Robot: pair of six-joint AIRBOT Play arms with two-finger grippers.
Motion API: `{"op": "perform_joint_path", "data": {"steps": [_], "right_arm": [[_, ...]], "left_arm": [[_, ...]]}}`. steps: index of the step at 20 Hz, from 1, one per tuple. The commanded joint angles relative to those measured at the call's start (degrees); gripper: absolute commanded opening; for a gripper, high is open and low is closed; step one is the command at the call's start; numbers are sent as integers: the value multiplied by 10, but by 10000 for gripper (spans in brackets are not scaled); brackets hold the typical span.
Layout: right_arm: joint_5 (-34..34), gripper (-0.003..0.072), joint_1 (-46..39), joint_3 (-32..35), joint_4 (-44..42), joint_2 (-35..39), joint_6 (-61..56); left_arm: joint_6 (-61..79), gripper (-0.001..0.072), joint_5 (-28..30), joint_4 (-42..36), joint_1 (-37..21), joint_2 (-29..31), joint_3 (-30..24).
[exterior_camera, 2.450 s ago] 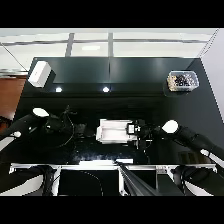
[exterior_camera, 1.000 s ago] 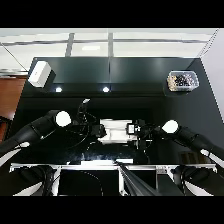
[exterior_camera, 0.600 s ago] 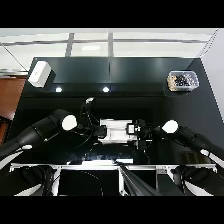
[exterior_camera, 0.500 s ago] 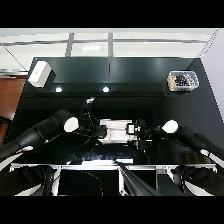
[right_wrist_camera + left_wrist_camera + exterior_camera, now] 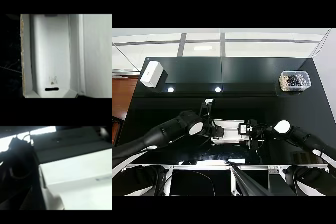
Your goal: Fold the box and place the chain.
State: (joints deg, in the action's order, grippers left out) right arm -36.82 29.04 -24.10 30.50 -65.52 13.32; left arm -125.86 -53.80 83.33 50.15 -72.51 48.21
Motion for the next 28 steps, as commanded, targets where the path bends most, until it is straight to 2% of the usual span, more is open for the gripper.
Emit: {"op": "perform_joint_path", "data": {"steps": [1,4,6,7,12,13,14,19,21,26,27,28], "right_arm": [[0,401,0,0,0,0,0],[0,401,0,0,0,0,0],[0,401,0,0,0,0,0],[0,401,0,0,0,0,0],[0,401,0,0,0,0,0],[0,400,0,0,0,0,0],[0,401,0,0,0,0,0],[0,400,0,0,0,0,0],[0,400,0,0,0,0,0],[0,401,0,0,0,0,0],[0,401,0,0,0,0,0],[0,400,0,0,0,0,0]], "left_arm": [[-20,479,-76,19,6,-45,32],[-41,477,-91,20,6,-68,47],[-49,361,-66,19,7,-72,52],[-54,349,-58,19,9,-72,53],[-97,347,-49,20,23,-81,55],[-99,337,-47,26,23,-81,55],[-99,279,-50,30,23,-81,55],[-110,268,-47,32,23,-81,55],[-111,26,-36,31,23,-81,55],[-111,32,-34,30,23,-81,56],[-111,147,-34,30,23,-81,56],[-111,390,-36,30,23,-81,56]]}}
